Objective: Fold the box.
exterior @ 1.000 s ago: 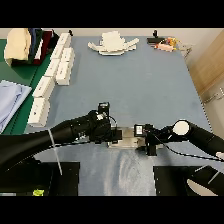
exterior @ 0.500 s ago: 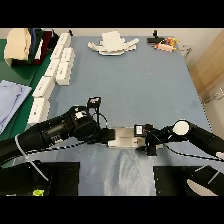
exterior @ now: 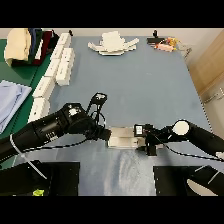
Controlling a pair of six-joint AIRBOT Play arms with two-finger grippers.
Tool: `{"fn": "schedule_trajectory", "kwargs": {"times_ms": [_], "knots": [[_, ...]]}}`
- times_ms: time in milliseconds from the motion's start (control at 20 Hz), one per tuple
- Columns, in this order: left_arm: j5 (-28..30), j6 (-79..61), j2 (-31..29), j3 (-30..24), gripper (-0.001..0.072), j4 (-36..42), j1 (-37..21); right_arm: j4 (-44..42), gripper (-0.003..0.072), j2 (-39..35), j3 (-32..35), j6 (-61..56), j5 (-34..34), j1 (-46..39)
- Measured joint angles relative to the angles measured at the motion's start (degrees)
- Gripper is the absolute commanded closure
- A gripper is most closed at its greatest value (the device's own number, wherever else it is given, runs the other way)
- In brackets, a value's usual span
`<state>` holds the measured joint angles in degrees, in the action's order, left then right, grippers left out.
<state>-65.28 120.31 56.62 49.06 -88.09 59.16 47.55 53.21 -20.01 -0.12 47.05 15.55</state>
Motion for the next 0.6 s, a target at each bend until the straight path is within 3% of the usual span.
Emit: {"fn": "schedule_trajectory", "kwargs": {"times_ms": [150, 200, 250, 300, 600], "knots": [[3.9, -18.9, -2.6, -5.3, 0.0695, 6.3, -5.3, 0.0, 0.0181, 0.0, 0.0, 0.0, 0.0, 0.0], [5.6, -27.5, -3.6, -7.5, 0.0632, 9.3, -7.3, 0.0, 0.0181, 0.0, 0.0, 0.0, 0.0, 0.0], [7.6, -37.7, -4.5, -9.7, 0.0259, 13.2, -9.5, 0.0, 0.0181, 0.0, 0.0, 0.0, 0.0, 0.0], [9.6, -47.0, -5.1, -11.5, 0.0019, 17.0, -11.2, 0.0, 0.0181, 0.0, 0.0, 0.0, 0.0, 0.0], [20.8, -84.9, -6.6, -18.8, 0.0019, 30.2, -17.9, 0.0, 0.0181, 0.0, 0.0, 0.0, 0.0, 0.0]]}}
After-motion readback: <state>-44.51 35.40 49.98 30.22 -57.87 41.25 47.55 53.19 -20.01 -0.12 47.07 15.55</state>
